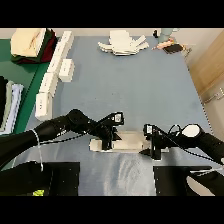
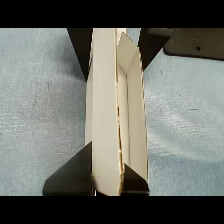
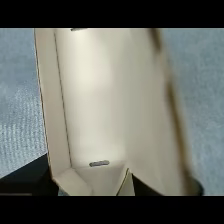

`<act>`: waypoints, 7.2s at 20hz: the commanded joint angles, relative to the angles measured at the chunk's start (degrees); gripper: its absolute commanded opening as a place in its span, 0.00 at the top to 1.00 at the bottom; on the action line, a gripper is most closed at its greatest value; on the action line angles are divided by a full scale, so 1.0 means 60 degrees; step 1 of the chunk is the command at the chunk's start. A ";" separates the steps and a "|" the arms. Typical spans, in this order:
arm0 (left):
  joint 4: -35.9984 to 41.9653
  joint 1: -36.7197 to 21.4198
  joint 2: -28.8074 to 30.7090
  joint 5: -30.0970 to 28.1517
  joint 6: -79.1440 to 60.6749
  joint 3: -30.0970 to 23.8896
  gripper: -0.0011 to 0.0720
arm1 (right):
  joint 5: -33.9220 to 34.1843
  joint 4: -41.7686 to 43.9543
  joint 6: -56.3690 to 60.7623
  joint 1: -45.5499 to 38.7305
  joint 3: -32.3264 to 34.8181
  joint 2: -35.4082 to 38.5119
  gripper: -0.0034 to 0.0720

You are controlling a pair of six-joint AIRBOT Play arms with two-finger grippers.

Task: Fold the box.

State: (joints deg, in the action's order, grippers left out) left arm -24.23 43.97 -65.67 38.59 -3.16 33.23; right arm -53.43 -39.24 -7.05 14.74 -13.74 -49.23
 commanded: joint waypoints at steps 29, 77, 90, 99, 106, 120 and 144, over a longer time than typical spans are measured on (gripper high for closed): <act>0.0000 -0.0004 0.0007 -0.0004 0.0000 0.0007 0.96 | 0.0226 -0.0066 -0.0328 0.0004 0.0040 -0.0007 0.17; -0.1399 -0.0102 0.2922 0.2080 1.0983 0.0404 0.96 | 0.0237 -0.0069 -0.0328 0.0004 0.0040 -0.0007 0.17; 0.1242 -0.0025 0.0036 -0.2171 1.1220 0.0404 0.96 | 0.0237 -0.0069 -0.0328 0.0004 0.0040 -0.0007 0.17; 0.1231 -0.0022 -0.1169 -0.1024 1.1566 0.0401 0.96 | 0.0237 -0.0069 -0.0328 0.0004 0.0040 -0.0007 0.17; 0.1257 -0.0022 -0.1359 -0.0776 1.1672 0.0404 0.96 | 0.0237 -0.0069 -0.0328 0.0004 0.0040 -0.0007 0.17; -0.3020 -0.1723 0.3107 0.1803 1.2029 0.0907 0.96 | 0.0237 -0.0069 -0.0328 0.0004 0.0040 -0.0007 0.17; -0.0841 -0.1257 0.3158 0.0743 0.0404 -0.2375 0.04 | 0.0237 -0.0069 -0.0328 0.0004 0.0040 -0.0007 0.17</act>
State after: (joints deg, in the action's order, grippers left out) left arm -35.81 33.63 -42.17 46.68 7.42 19.40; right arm -51.99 -39.66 -9.02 14.79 -13.47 -49.28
